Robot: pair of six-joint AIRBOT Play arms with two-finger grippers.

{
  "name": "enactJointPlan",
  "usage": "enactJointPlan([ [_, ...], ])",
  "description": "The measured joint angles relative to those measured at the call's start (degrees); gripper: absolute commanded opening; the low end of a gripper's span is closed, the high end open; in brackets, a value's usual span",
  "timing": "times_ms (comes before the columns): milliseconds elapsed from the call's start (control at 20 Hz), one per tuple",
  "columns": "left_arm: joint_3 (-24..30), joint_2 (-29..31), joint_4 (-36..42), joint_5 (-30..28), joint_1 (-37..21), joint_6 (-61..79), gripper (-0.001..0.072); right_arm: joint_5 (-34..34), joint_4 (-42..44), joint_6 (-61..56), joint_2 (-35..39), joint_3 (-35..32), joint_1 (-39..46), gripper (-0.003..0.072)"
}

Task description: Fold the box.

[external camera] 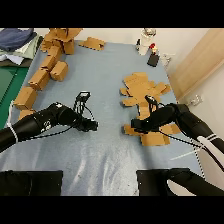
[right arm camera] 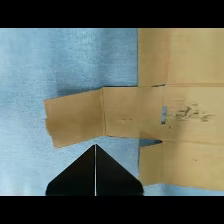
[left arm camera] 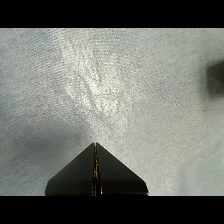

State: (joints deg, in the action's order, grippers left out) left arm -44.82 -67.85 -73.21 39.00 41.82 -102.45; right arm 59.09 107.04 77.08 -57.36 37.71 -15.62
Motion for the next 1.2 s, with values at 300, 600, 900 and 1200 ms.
enactJointPlan([
  [300, 0.0, 0.02, 0.0, 0.0, 0.0, 0.0, 0.0012, 0.55, -1.2, -0.57, -1.62, 1.6, -0.61, 0.0474],
  [600, 0.0, 0.0, 0.0, 0.0, 0.0, 0.0, 0.0013, 8.94, -21.07, -0.96, -1.84, 10.23, 9.44, 0.0474],
  [900, 0.0, 0.02, 0.0, -1.57, -0.02, 0.0, 0.0012, 10.71, -30.18, 7.5, -3.78, 13.84, 30.67, 0.0488],
  [1200, 0.0, 0.0, 0.0, -3.76, -0.02, 0.0, 0.0012, 5.9, -21.46, 23.15, -8.72, 14.38, 43.6, 0.0487],
])
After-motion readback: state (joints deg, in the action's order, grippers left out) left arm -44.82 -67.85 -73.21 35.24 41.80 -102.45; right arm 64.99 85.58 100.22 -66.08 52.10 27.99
